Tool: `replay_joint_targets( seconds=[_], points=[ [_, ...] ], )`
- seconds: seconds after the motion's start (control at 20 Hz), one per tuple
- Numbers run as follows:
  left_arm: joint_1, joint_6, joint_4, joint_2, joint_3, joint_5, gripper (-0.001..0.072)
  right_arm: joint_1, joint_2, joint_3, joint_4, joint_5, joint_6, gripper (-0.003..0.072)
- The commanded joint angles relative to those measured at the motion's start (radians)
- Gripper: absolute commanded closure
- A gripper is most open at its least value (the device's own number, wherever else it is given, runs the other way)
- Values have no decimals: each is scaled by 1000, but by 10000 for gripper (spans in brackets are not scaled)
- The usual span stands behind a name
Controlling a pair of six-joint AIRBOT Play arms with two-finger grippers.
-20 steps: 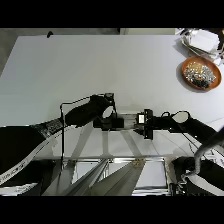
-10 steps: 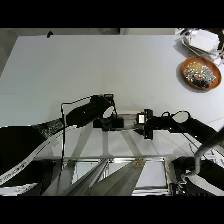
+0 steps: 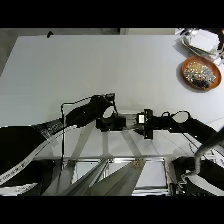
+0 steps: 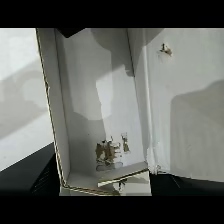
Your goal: Fold the box and place the chain.
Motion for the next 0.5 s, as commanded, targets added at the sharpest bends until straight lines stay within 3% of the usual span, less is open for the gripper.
replay_joint_targets(
  seconds=[0.0, 0.15, 0.45],
  points=[
    [10, -1, 3, 23, 1, -11, 227, 0, 0, 0, 0, 1, 1, 365],
    [22, 0, 9, 51, 1, -17, 302, 0, 0, 0, 0, 1, 1, 365],
    [61, 66, 8, 132, 1, -63, 299, 0, 0, 0, 0, 1, 1, 365]
  ],
)
